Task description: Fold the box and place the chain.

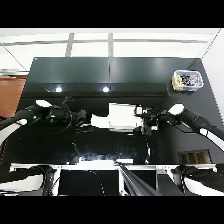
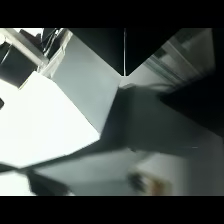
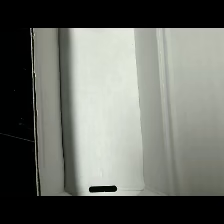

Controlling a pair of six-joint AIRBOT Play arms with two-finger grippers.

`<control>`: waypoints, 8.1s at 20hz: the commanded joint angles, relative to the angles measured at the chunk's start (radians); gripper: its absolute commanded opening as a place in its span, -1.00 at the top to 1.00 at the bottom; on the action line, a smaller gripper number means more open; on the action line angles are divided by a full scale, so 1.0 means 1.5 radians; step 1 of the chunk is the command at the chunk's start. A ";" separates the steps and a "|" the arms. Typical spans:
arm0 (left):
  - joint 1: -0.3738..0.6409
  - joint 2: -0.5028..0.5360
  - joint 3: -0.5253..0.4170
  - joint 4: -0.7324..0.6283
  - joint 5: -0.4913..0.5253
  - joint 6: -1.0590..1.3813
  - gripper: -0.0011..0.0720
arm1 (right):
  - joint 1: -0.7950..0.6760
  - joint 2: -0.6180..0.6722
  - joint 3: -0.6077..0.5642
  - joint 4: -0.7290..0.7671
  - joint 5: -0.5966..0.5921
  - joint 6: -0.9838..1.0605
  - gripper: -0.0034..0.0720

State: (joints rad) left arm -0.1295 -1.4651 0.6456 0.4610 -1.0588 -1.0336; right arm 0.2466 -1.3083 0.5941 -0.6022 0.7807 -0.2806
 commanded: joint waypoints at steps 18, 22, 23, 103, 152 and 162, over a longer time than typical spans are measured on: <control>-0.138 -0.032 0.162 -0.009 -0.042 0.050 -0.89 | 0.001 0.000 0.000 0.000 0.000 0.000 0.40; -0.194 -0.031 0.226 0.115 -0.025 -0.119 -0.89 | 0.001 0.000 0.000 0.000 0.000 0.000 0.40; -0.204 -0.031 0.240 0.146 -0.025 -0.139 -0.89 | 0.001 0.000 0.000 0.000 0.000 0.000 0.40; -0.444 -0.158 0.477 0.647 -0.086 -0.783 0.90 | 0.001 0.000 0.000 0.001 0.000 0.000 0.40; -0.426 -0.184 0.506 0.648 -0.121 -0.780 0.89 | 0.001 0.090 0.002 -0.042 -0.003 0.006 0.33; -0.426 -0.184 0.506 0.646 -0.120 -0.780 0.89 | 0.042 0.042 0.002 0.086 -0.061 0.053 0.62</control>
State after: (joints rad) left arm -0.7692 -1.7405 1.4040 1.4319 -1.2415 -2.2032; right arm 0.3008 -1.2343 0.5961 -0.5102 0.7254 -0.2420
